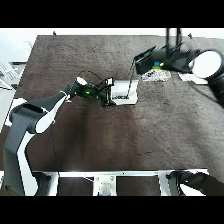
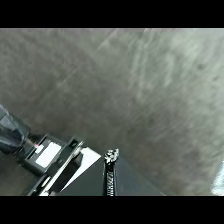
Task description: Fold the box and place the chain.
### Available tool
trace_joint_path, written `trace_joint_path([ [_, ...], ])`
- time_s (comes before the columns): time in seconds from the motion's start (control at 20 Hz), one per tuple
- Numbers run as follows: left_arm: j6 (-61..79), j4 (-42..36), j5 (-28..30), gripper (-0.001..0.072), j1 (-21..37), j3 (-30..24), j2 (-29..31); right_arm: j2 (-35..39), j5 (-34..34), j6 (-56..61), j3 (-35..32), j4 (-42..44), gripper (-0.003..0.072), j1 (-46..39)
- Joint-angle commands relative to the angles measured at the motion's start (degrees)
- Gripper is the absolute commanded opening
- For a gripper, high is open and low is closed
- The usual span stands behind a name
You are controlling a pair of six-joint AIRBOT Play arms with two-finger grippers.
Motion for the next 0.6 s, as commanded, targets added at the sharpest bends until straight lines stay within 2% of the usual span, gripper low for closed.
trace_joint_path([
  [0.0,0.0,0.0,0.0,0.0413,0.0,0.0,0.0,-0.7,-10.1,2.1,-9.3,0.5,0.0010,1.9],
  [0.2,0.0,0.0,0.0,0.0413,0.0,0.0,0.0,-3.8,-15.8,3.1,-15.2,0.6,0.0010,1.9],
  [0.4,0.0,0.0,0.0,0.0413,0.0,0.0,0.0,-11.4,-17.0,3.1,-15.8,1.5,0.0011,1.9],
  [0.45,0.0,0.0,0.0,0.0413,0.0,0.0,0.0,-13.4,-17.0,3.1,-15.8,1.6,0.0035,1.9],
  [0.5,0.0,0.0,0.0,0.0413,0.0,0.0,0.0,-14.6,-17.0,3.1,-15.8,1.5,0.0204,1.6],
  [0.55,0.0,0.0,0.0,0.0413,0.0,0.0,0.0,-14.8,-17.1,3.1,-15.8,1.5,0.0317,1.2],
])
